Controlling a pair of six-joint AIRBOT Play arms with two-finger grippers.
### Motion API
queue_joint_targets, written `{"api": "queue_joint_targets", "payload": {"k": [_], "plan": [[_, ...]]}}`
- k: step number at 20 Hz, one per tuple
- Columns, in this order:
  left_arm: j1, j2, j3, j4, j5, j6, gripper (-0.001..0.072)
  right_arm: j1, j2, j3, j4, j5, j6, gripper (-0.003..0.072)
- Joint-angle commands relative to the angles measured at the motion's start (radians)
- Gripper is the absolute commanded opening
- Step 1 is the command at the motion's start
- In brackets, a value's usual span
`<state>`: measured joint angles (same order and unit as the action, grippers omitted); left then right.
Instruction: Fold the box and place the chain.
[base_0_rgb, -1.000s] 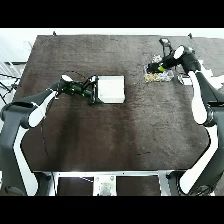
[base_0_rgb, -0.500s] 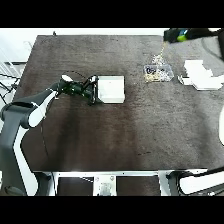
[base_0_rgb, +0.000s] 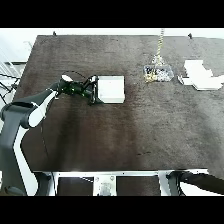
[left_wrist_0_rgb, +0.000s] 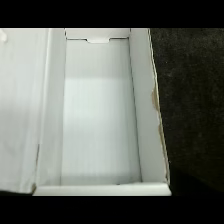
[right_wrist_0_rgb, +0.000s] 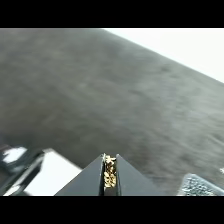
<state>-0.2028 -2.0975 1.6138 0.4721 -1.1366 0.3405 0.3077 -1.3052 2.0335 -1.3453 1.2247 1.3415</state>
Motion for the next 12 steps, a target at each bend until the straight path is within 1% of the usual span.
{"api": "queue_joint_targets", "payload": {"k": [1, 3, 5, 9, 12], "plan": [[0.000, 0.000, 0.000, 0.000, 0.000, 0.000, 0.0474, 0.127, 0.021, -0.032, 0.000, 0.032, -0.008, 0.0011], [0.000, 0.000, 0.000, 0.000, 0.000, 0.000, 0.0473, 0.187, 0.014, -0.078, 0.000, 0.021, -0.007, 0.0011], [0.000, 0.000, 0.000, 0.000, -0.001, 0.000, 0.0474, 0.225, 0.002, -0.142, 0.003, -0.036, -0.006, 0.0011], [0.000, 0.000, 0.000, 0.000, -0.001, 0.000, 0.0473, 0.262, -0.053, -0.243, 0.016, -0.142, 0.017, 0.0011], [0.000, 0.000, 0.000, 0.000, -0.001, 0.000, 0.0473, 0.263, -0.121, -0.298, 0.071, -0.206, 0.019, 0.0011]]}}
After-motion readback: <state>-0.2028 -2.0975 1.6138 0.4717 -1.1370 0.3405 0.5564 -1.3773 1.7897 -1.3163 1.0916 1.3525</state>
